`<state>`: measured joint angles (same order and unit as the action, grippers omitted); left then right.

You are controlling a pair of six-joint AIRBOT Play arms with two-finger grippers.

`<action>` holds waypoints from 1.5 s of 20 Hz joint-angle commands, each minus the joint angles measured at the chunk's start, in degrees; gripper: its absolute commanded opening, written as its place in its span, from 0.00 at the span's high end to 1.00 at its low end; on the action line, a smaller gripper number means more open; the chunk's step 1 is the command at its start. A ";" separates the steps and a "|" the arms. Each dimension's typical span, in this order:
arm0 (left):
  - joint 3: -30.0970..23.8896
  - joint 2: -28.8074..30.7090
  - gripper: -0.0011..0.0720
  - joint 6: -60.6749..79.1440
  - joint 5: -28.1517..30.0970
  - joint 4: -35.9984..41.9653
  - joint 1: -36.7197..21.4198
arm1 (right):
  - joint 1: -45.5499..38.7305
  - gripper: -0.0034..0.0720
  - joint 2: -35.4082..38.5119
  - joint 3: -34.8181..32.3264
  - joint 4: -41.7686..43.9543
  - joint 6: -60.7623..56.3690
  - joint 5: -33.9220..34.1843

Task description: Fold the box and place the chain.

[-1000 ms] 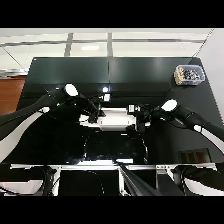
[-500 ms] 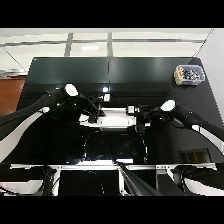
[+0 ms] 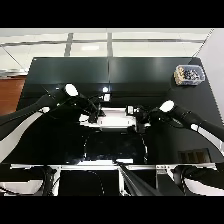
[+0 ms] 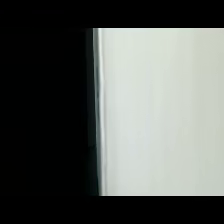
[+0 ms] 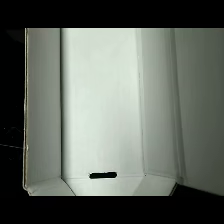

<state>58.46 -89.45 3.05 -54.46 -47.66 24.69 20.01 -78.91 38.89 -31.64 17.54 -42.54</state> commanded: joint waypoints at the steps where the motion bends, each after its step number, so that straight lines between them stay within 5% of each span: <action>1: 0.07 -0.02 0.95 0.00 0.02 -0.02 -0.02 | 0.11 0.07 -0.04 0.02 -0.11 -0.15 0.26; 14: 0.07 -0.02 0.95 -0.02 0.02 0.33 -0.02 | 0.11 0.08 -0.07 0.02 -0.11 -0.15 0.26; 15: 0.07 -0.02 0.95 -0.02 0.04 0.35 -0.02 | 0.11 0.31 -0.07 0.02 -0.11 -0.15 0.22; 16: 0.07 -0.02 0.95 -0.02 0.02 0.33 -0.02 | 0.11 0.35 -0.07 0.02 -0.11 -0.13 0.22; 21: 0.07 0.02 0.94 -0.09 0.00 0.33 -0.07 | 0.11 0.35 -0.07 0.02 -0.11 -0.15 0.22; 22: 0.07 0.26 0.88 -0.57 0.00 0.26 -0.17 | 0.11 0.35 -0.07 0.02 -0.11 -0.15 0.22; 24: 0.07 1.44 0.41 -2.58 0.04 0.07 -0.66 | 0.11 0.35 -0.07 0.02 -0.11 -0.15 0.22; 25: 0.07 2.45 0.33 -3.91 0.02 -0.09 -1.11 | 0.11 0.35 -0.07 0.02 -0.11 -0.15 0.22; 27: 0.07 5.51 0.28 -5.09 0.00 -3.26 -2.32 | 0.11 0.42 -0.07 0.02 -0.11 -0.15 0.22; 29: 0.07 9.44 0.28 -9.35 -0.04 -8.87 -3.72 | 0.11 0.62 -0.07 0.02 -0.13 -0.13 0.15; 30: 0.07 11.41 0.28 -12.79 -0.37 -11.23 -4.48 | 0.11 0.62 -0.07 0.02 -0.13 -0.13 0.13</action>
<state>58.46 -82.41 -3.31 -54.52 -52.47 21.87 20.05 -78.94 38.92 -31.75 17.39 -42.26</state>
